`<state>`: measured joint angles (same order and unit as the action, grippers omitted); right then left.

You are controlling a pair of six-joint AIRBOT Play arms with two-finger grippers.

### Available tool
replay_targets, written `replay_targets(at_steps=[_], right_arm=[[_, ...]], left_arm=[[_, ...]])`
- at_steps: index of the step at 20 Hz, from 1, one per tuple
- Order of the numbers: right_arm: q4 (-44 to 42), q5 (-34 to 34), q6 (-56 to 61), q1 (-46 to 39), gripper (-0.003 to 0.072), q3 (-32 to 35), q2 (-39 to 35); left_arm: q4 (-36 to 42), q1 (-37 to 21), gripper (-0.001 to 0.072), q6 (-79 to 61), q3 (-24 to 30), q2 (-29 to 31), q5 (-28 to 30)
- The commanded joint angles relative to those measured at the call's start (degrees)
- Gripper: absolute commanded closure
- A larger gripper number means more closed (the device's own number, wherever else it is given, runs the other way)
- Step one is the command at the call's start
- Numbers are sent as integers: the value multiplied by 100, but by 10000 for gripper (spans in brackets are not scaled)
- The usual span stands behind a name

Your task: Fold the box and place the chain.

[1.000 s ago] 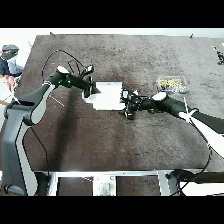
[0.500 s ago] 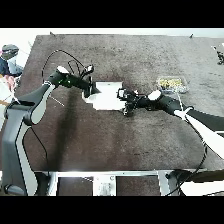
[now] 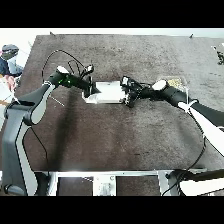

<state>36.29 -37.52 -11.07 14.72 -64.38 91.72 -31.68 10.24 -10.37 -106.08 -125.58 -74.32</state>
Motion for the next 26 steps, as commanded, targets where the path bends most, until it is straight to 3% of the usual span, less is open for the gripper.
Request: replay_targets(at_steps=[1, 8, 10, 15, 26], right_arm=[[76, -339, 20, -129, 63, -380, 258], [205, -264, -83, -173, 61, -479, 289], [181, -238, -94, -254, 1, -479, 295], [-39, -459, -372, -339, 1, -584, 321], [-92, -2430, -127, -752, 2, -2155, 1587]], left_arm=[[0, 0, 700, -2, 2, -2, -2], [0, 0, 700, -2, 2, -2, 0], [0, 0, 700, -2, 2, -2, 0], [0, 0, 700, -2, 2, -2, 0], [0, 0, 700, -2, 2, -2, 0]])
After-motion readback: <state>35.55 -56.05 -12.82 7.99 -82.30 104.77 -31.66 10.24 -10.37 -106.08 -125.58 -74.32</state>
